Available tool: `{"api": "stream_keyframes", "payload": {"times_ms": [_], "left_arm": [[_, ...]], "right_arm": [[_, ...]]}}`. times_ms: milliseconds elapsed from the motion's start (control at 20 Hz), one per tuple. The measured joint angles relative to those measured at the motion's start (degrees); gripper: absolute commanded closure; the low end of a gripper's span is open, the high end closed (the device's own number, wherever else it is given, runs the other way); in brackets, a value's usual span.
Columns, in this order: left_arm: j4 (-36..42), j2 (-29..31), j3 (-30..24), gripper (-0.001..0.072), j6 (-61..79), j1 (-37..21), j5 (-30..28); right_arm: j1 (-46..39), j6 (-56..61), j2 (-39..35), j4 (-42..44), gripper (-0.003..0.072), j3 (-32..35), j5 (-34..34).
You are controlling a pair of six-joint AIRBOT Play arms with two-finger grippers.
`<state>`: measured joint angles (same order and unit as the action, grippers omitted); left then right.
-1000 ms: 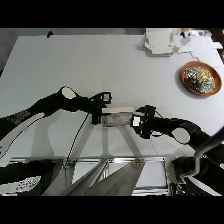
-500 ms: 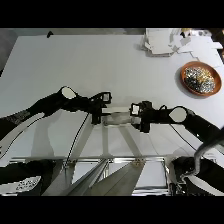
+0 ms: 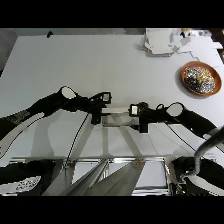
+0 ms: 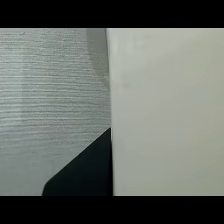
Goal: Fold the box and place the chain.
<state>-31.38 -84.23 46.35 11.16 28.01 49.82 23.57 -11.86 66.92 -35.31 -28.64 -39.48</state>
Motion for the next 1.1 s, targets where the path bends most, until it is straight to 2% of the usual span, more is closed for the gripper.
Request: {"api": "stream_keyframes", "payload": {"times_ms": [100,200,750,950,1050,1100], "left_arm": [[0.0,0.0,0.0,0.0700,0.0,0.0,0.0],[0.0,0.0,0.0,0.0700,0.0,0.0,0.0],[0.0,0.0,0.0,0.0700,0.0,0.0,0.0],[0.0,0.0,0.0,0.0700,0.0,0.0,0.0],[0.0,0.0,0.0,0.0700,0.0,0.0,0.0],[0.0,0.0,0.0,0.0700,0.0,0.0,0.0]], "right_arm": [[0.0,-1.5,1.0,1.4,0.0053,0.0,-0.6],[0.0,-3.0,1.5,2.6,0.0090,0.0,-0.9],[0.0,-6.1,5.5,5.3,0.0113,0.0,-1.9],[0.0,-7.0,6.3,6.0,0.0190,-0.1,-2.0],[0.0,-7.1,6.4,6.1,0.0291,-0.1,-2.1],[0.0,-7.2,6.4,6.2,0.0291,-0.1,-2.1]]}}
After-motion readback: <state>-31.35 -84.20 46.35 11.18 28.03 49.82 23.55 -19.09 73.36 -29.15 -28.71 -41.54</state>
